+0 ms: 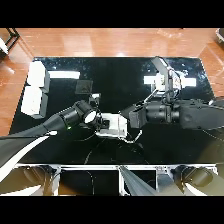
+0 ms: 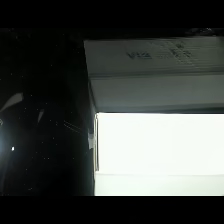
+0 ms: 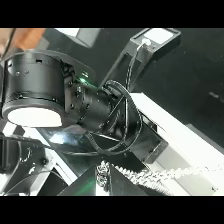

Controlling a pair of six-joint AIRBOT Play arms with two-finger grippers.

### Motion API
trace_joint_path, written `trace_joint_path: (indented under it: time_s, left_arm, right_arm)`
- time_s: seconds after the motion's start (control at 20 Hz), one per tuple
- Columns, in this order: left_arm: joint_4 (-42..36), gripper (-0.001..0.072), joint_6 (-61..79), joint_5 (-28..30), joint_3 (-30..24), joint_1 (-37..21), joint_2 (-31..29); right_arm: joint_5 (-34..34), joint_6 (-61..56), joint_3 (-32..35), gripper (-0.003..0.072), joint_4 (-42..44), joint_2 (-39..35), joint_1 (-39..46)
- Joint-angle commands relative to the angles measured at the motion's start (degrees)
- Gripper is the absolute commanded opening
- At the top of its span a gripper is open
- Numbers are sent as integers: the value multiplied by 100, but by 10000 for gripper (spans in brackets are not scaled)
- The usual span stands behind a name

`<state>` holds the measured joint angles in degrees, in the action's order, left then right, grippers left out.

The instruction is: Fold the box and place the chain.

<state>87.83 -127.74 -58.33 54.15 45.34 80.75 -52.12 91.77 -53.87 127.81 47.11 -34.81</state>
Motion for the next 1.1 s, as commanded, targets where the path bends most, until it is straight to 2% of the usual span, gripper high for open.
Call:
trace_joint_path:
  time_s: [0.0,0.15,0.4,0.55,0.75,1.05]
  left_arm:
    - [-4,26,2,0,2,0,-4]
    - [-4,26,4,-28,2,0,-4]
    - [-2,26,4,-35,2,0,-4]
    - [-2,26,4,-20,2,0,-4]
    - [-2,26,4,-9,2,0,-4]
    - [-2,26,4,2,2,0,-4]
  right_arm:
    - [33,-4,15,33,-166,120,-55]
    - [-186,-116,-26,34,-538,87,323]
    - [-721,-116,-92,34,-461,-468,1598]
    - [-1130,-116,-90,34,-146,-623,2033]
    - [-1154,-111,-87,33,15,-616,1974]
    - [-931,-111,-87,32,188,-317,1364]
